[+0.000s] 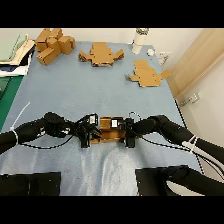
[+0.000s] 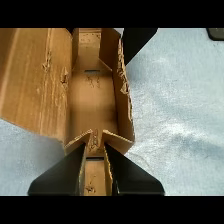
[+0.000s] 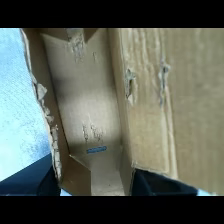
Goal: Fold the box.
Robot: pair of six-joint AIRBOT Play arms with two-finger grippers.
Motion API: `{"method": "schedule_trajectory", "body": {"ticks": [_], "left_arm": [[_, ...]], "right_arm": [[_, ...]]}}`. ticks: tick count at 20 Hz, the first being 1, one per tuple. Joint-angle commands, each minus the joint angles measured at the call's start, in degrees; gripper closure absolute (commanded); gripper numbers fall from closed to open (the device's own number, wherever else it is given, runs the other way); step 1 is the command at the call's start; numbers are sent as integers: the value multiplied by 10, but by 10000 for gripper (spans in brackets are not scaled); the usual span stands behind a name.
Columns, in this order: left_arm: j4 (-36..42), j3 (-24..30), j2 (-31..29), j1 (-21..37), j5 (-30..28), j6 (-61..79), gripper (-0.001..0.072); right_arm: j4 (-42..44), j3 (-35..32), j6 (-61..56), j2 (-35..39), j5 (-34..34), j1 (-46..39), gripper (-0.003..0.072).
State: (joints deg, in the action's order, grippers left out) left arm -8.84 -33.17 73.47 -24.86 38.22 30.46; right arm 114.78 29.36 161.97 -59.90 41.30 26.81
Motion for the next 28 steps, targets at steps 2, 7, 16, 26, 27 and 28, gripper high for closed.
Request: {"method": "schedule_trajectory", "body": {"ticks": [2,7,16,26,27,28], "left_arm": [[3,0,0,-2,-2,3,287],[3,0,0,-2,-2,4,227],[-22,0,-4,0,-4,-33,392],[-356,0,-209,36,3,-602,696],[-392,0,-242,56,5,-696,696],[-431,0,-265,80,14,-803,696]], "right_arm": [[0,0,0,0,-1,0,174],[0,0,0,0,-1,0,174],[0,0,0,0,-1,0,174],[0,0,0,0,-1,0,174],[0,0,0,0,-1,0,174],[0,0,0,0,-1,0,174]]}}
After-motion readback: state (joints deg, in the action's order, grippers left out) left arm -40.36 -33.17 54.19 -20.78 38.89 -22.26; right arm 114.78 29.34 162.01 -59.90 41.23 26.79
